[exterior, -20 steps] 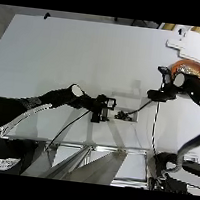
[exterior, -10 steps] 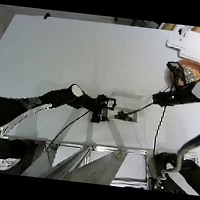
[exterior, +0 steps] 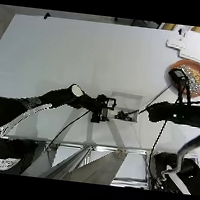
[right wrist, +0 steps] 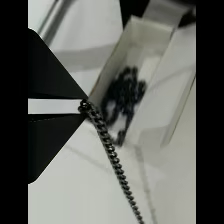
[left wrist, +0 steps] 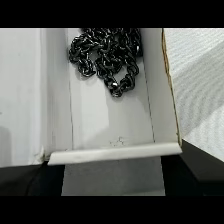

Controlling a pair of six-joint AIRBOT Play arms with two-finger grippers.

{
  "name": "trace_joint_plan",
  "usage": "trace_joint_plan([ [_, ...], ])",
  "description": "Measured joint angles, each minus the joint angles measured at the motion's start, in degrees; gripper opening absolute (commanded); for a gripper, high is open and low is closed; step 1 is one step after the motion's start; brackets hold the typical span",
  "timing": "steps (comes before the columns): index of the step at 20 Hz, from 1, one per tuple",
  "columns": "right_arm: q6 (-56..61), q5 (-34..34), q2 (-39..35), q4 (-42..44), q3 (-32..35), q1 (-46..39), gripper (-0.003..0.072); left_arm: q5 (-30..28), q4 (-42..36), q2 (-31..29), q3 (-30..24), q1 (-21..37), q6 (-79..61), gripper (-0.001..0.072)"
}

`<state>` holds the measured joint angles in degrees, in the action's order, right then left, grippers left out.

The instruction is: Fold the box and place the chain.

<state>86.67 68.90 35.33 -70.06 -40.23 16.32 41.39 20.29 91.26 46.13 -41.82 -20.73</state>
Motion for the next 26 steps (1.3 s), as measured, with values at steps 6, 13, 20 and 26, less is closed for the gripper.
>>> trace_joint_plan([
  [6, 1.29, -4.57, -1.36, 5.38, 0.92, 6.49, 0.0014, 0.00, -0.02, 0.00, 0.00, 0.00, 0.00, 0.0138],
  [13, 3.17, -12.35, 0.70, 4.61, 5.42, 11.93, 0.0017, 0.02, -0.02, 0.00, 0.00, 0.00, 0.00, 0.0138],
  [20, 0.59, -14.38, 6.14, 3.80, 6.25, 12.44, 0.0249, 0.00, -0.02, 0.00, 0.00, 0.00, 0.00, 0.0138],
  [26, -1.68, -14.08, 7.98, -3.52, -4.13, 2.10, 0.0038, 0.00, -0.02, 0.00, 0.00, 0.00, 0.00, 0.0138],
])
